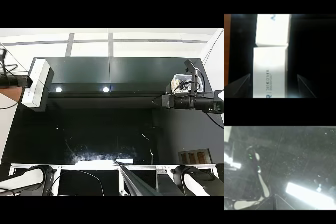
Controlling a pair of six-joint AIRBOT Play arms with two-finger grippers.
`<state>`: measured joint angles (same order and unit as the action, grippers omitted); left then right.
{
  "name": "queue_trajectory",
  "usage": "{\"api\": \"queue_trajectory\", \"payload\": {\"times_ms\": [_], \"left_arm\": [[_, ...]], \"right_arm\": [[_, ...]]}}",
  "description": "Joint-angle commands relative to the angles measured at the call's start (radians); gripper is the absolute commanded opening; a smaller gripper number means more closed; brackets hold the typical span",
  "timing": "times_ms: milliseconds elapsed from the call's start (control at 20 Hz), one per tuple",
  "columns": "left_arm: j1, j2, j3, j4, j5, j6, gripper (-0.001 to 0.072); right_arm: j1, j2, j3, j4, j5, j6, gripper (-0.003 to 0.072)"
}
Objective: Fold the box and place the chain.
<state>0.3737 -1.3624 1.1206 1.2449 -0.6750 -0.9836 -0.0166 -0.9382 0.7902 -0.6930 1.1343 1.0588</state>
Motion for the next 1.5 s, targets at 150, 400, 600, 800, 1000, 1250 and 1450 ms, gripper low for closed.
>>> {"api": "queue_trajectory", "payload": {"times_ms": [150, 400, 600, 800, 1000, 1250, 1450], "left_arm": [[-0.106, 0.237, 0.038, -0.052, -0.344, -0.177, 0.0105], [-0.365, 0.482, -0.114, -0.053, -0.356, -0.282, 0.0027], [-0.575, 0.714, -0.467, -0.051, -0.053, -0.423, 0.0027], [-0.604, 0.853, -0.695, -0.025, -0.024, -0.458, 0.0028], [-0.588, 0.914, -0.705, 0.007, -0.031, -0.459, 0.0029], [-0.589, 0.914, -0.705, 0.003, -0.031, -0.459, 0.0029], [-0.589, 0.914, -0.705, 0.003, -0.032, -0.459, 0.0029]], "right_arm": [[-0.003, 0.020, 0.007, -0.248, 0.013, 0.130, 0.0036], [-0.059, 0.212, 0.044, -0.568, -0.016, 0.272, 0.0037], [-0.064, 0.328, -0.060, -0.545, -0.189, 0.274, 0.0037], [-0.064, 0.327, -0.255, -0.562, -0.274, 0.273, 0.0036], [-0.064, 0.327, -0.259, -0.579, -0.283, 0.273, 0.0035], [-0.064, 0.327, -0.259, -0.580, -0.282, 0.273, 0.0035], [-0.064, 0.327, -0.259, -0.580, -0.282, 0.273, 0.0035]]}}
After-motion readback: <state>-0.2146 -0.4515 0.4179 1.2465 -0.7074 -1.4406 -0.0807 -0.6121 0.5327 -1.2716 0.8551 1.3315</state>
